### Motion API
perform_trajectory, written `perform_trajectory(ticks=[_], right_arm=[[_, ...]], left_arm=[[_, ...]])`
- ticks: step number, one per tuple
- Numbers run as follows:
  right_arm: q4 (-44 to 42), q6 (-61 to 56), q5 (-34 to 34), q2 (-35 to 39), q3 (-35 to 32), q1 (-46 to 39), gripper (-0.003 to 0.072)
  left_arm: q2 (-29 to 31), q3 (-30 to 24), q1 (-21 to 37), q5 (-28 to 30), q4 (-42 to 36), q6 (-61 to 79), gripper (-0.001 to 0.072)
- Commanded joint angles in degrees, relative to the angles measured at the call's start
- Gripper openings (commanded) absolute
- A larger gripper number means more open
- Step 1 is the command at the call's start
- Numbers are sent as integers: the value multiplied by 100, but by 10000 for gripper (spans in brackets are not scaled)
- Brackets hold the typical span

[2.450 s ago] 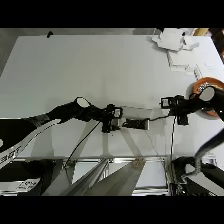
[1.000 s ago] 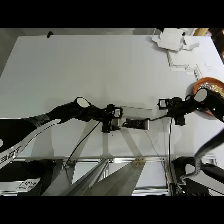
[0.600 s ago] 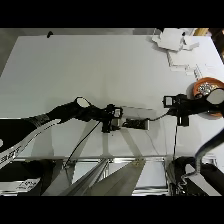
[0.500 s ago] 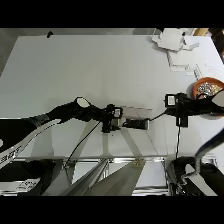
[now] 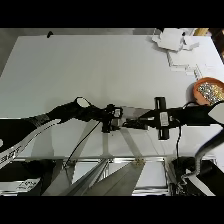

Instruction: Fold the box and place the chain.

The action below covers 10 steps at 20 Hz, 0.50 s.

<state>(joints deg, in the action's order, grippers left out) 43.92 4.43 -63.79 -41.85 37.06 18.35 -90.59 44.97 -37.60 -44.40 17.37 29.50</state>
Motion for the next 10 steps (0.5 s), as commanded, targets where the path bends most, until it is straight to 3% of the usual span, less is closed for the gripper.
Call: perform_trajectory(ticks=[1,5,8,10], right_arm=[[-179,-11,879,-229,7,820,22],[125,-11,986,-1012,7,920,28],[922,-13,925,-1108,61,831,188],[1381,-11,570,-929,291,501,189]], left_arm=[[0,2,0,2,2,2,504],[0,2,0,2,2,2,504],[0,2,0,2,2,2,504],[0,2,0,2,2,2,504]])
